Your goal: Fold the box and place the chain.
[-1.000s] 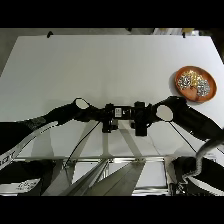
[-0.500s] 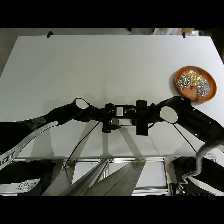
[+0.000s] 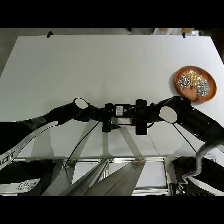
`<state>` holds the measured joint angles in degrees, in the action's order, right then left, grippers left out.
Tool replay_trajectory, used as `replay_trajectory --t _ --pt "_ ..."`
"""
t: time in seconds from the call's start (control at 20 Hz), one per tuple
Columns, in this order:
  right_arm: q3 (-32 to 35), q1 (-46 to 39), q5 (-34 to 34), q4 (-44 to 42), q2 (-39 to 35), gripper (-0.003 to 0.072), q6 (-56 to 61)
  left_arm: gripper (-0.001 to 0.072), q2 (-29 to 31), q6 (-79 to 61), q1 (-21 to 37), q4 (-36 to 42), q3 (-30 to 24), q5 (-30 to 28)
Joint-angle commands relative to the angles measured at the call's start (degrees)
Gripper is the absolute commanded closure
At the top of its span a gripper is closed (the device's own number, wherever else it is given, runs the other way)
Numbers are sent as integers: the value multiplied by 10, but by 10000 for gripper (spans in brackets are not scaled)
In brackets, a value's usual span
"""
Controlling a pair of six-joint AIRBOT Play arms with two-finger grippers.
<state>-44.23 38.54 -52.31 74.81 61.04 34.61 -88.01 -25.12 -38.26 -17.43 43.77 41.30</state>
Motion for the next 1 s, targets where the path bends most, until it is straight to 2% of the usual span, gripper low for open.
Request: replay_trajectory --t 0.0,0.25,0.35,0.4,0.45,0.55,0.8,0.9,0.95 --pt "0 0 5 0 10 592 1 559 0 -2 0 -1 0 1" --pt "0 0 -14 -3 10 586 1 559 0 -2 0 -1 0 1" --pt "0 0 -39 -22 10 536 0 559 0 -2 0 -1 0 1" --pt "0 0 -47 -35 10 480 0 559 0 -2 0 -1 0 1" --pt "0 0 -51 -47 10 479 0 559 0 -2 0 -1 0 1" --pt "0 0 -51 -62 7 410 0 559 0 -2 0 -1 0 1" --pt "0 -17 -53 -75 -4 420 1 559 0 -2 0 -1 0 1" --pt "0 -35 -56 -104 -5 513 1 559 0 -2 0 -1 0 1" --pt "0 -42 -56 -123 -5 530 1 559 0 -2 0 -1 0 1"
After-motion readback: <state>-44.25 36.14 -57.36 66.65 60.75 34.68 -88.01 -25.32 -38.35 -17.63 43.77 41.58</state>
